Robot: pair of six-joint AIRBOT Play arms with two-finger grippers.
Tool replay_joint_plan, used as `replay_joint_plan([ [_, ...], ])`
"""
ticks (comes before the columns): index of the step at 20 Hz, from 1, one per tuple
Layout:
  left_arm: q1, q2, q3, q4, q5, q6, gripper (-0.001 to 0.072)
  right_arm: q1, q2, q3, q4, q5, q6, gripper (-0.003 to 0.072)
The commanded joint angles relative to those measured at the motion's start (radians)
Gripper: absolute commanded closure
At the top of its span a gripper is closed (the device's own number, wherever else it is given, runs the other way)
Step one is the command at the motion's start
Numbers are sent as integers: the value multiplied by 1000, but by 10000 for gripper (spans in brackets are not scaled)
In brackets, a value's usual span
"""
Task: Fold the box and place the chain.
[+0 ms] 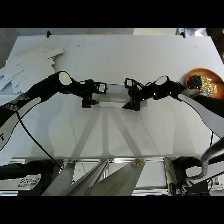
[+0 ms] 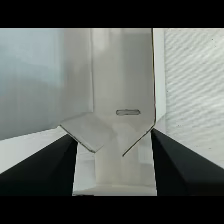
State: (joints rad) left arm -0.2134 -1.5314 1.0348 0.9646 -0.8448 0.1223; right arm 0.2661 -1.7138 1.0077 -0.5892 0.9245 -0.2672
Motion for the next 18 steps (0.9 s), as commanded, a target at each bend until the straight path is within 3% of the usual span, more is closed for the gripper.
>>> replay_joint_plan([
  [1, -1, -1, 0, 21, 10, 20, 197, 1, 0, 0, -1, 1, -3, 170],
  [5, 0, 0, 0, 42, 7, 20, 175, 1, 0, 0, -1, 0, -3, 170],
  [9, 0, 2, 0, 42, 6, 21, 223, 0, 0, 0, -1, 1, -3, 170],
  [12, 0, 2, 0, 34, 3, 51, 382, 1, 0, 0, -1, 1, -3, 170],
  [17, 0, 2, 0, 31, -8, 58, 404, 1, 0, 0, -1, 1, -3, 170],
  [18, 0, 2, 0, 30, -8, 58, 447, 1, 0, 0, -1, 0, -3, 170],
])
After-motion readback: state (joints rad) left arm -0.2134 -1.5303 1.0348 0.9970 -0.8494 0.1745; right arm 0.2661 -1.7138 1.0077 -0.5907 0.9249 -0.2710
